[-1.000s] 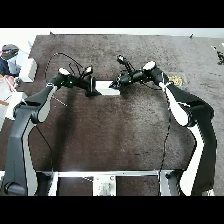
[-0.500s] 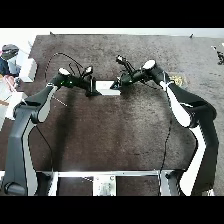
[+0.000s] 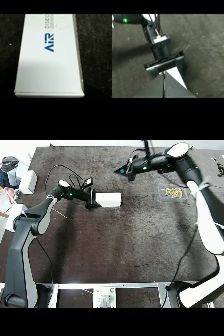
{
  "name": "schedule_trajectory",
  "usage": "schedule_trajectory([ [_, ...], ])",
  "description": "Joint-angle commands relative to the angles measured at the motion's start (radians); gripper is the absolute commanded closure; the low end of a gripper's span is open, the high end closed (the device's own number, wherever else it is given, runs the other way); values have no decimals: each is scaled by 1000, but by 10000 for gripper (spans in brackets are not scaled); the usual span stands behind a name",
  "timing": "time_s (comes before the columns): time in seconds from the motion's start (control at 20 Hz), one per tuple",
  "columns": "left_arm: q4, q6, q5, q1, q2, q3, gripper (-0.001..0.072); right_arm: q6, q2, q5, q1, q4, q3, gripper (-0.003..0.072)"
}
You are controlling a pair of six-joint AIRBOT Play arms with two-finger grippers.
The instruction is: Fold the box and place the chain.
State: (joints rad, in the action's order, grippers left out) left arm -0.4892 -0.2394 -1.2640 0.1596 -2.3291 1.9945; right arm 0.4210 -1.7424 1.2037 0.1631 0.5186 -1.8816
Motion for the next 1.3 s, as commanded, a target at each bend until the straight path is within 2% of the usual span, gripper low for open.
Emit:
schedule_trajectory([
  [0.0, 0, -2, 0, 0, 0, 0, 228, 131, 159, -6, -53, 39, 53, 680],
  [0.15, 0, -2, 0, 0, 0, 0, 228, 134, 381, -159, -99, 73, 281, 680],
  [0.25, 0, -2, 0, 0, 0, 0, 228, 134, 576, -383, -124, 96, 525, 680],
  [0.45, 0, -2, 0, 0, 0, 0, 228, 130, 1011, -866, -132, 126, 1098, 678],
  [0.6, 0, -2, 0, 0, 0, 0, 228, 134, 1328, -1081, -132, 103, 1478, 678],
  [0.7, 0, -2, 0, 0, 0, 0, 228, 134, 1507, -1173, -132, 56, 1651, 678],
  [0.8, 0, -2, 0, 0, 0, 0, 228, 134, 1656, -1191, -132, 57, 1759, 677],
  [0.95, 0, -2, 0, 0, 0, 0, 228, 133, 1791, -1189, -132, 57, 1844, 677],
  [1.25, 0, -2, 0, 0, 0, 0, 228, 133, 1817, -1193, -131, 58, 1861, 677],
])
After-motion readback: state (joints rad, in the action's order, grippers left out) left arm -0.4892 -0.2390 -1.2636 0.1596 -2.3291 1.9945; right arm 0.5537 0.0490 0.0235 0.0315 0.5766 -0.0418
